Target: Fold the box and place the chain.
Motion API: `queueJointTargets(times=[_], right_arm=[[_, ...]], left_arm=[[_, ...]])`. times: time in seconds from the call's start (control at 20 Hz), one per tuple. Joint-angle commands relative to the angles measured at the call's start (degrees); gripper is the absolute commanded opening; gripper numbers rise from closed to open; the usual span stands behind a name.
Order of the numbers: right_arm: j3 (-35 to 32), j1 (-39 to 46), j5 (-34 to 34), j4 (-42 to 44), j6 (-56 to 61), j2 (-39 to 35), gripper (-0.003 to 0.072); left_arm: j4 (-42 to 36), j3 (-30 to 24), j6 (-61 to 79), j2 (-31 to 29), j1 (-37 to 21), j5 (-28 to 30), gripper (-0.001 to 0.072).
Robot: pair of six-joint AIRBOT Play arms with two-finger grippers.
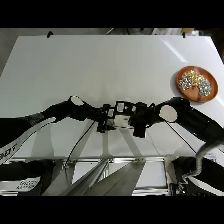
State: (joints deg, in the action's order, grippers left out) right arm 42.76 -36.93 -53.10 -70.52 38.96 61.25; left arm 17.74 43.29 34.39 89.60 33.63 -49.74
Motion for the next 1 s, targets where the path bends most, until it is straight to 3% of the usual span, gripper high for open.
queueJointTargets(times=[0.0, 0.95], right_arm=[[-0.02, 0.02, 0.02, 0.04, -0.02, 0.02, 0.0080], [-0.28, 0.02, 1.81, 0.28, 0.00, -2.05, 0.0080]], left_arm=[[0.04, 0.04, 0.07, -0.04, 0.04, -0.04, 0.0169], [0.04, 0.04, 0.07, -0.04, 0.04, -0.04, 0.0169]])
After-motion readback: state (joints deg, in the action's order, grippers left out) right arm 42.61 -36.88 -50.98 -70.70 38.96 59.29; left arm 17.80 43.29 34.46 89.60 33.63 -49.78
